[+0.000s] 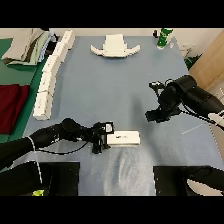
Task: Fold the box.
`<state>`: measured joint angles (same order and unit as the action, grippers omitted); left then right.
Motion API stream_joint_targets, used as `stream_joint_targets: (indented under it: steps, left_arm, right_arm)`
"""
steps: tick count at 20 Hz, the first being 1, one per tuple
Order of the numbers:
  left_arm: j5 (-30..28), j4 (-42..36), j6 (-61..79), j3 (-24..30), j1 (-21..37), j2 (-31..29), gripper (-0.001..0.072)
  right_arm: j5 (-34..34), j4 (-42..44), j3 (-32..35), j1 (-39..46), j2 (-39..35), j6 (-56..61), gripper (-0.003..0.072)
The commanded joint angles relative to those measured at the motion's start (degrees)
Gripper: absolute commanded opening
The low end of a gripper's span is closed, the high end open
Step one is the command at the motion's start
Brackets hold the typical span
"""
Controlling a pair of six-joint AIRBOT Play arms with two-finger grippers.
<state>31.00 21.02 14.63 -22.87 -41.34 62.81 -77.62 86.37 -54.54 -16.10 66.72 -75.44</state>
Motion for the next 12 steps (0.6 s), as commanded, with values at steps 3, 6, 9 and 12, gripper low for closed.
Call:
stream_joint_targets:
  steps: [3, 6, 9, 12]
  left_arm:
    - [-5.1, 0.1, -17.4, -0.8, 2.8, -3.1, 0.0425]
    - [-9.7, 0.8, -24.5, -0.8, 8.5, -8.1, 0.0425]
    - [-12.8, 9.6, -37.2, -1.1, 17.6, -10.4, 0.0426]
    - [-11.5, 22.1, -50.2, -4.0, 28.8, -8.7, 0.0425]
  right_arm:
    - [-0.5, 0.0, -0.1, 0.1, 0.2, 0.4, 0.0006]
    - [-0.5, 0.0, -0.1, 0.1, 0.2, 0.4, 0.0006]
    - [-0.5, 0.0, -0.1, 0.1, 0.2, 0.4, 0.0006]
    - [-0.5, 0.0, -0.1, 0.1, 0.2, 0.4, 0.0006]
